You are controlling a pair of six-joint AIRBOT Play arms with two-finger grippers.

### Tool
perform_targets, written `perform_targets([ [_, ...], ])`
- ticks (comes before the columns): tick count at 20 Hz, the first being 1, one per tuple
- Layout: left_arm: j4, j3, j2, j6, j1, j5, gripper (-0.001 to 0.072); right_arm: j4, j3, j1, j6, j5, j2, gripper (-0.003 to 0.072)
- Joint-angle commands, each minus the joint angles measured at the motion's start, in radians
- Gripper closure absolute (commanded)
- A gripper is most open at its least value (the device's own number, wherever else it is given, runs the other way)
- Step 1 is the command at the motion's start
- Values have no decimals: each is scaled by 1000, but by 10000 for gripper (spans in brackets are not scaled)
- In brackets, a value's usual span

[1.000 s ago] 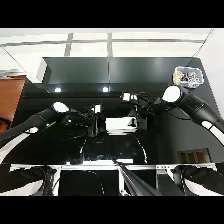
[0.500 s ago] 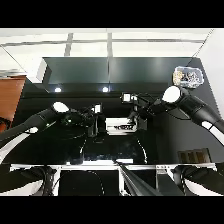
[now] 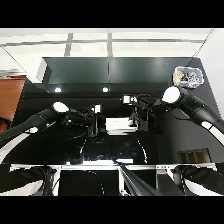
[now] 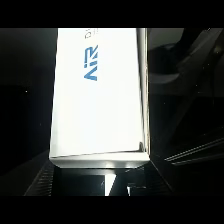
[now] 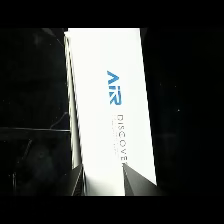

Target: Fold the box and place the chain.

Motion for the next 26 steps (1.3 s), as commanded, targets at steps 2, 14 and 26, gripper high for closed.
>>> perform_targets([
  [2,0,0,1,0,0,-1,314,-8,0,1,0,6,-1,397],
  [14,0,0,0,0,0,-1,314,-62,-29,2,8,-3,0,396],
  [26,0,0,0,0,0,-1,314,350,-128,-163,539,187,100,675],
])
